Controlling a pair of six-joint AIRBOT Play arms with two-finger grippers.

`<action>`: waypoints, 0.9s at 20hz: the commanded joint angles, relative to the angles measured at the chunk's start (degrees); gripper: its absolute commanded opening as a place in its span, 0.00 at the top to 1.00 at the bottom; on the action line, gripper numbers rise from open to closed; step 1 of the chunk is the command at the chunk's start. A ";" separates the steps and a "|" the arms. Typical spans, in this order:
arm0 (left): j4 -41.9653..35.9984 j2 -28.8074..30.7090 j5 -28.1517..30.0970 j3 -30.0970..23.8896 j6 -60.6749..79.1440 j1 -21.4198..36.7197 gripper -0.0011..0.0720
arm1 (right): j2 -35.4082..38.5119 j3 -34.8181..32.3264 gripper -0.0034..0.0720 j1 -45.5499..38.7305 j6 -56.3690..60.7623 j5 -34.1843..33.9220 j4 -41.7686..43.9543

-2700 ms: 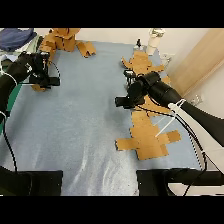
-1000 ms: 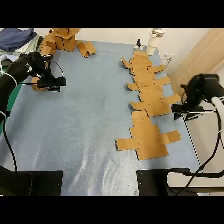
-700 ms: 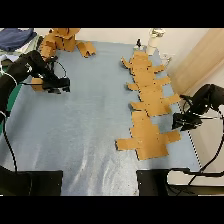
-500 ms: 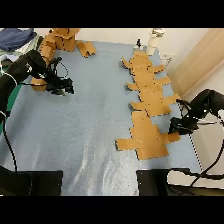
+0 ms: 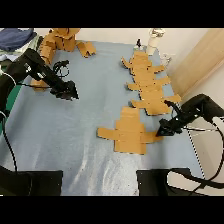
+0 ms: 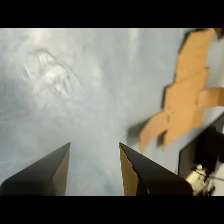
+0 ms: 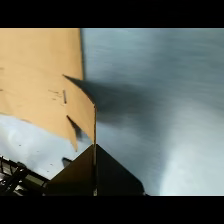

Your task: Fold the box.

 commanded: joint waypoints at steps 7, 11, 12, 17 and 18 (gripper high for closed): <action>-11.26 0.79 -17.00 -1.66 2.60 4.50 0.38 | 5.42 -7.48 0.95 27.58 7.82 18.91 6.99; -12.39 3.74 -16.55 -8.09 2.60 5.90 0.38 | 5.97 -7.80 0.54 33.46 7.87 25.11 7.02; -12.35 3.82 -16.74 -8.74 2.60 5.90 0.38 | 5.90 -7.80 0.57 33.83 7.87 25.86 7.39; -14.23 3.76 -14.29 -9.29 2.62 5.81 0.38 | 5.66 -7.80 0.84 33.86 4.98 25.44 8.39; -15.28 3.76 -12.72 -9.29 2.80 5.79 0.38 | 5.66 -7.80 0.96 34.10 3.48 25.81 9.84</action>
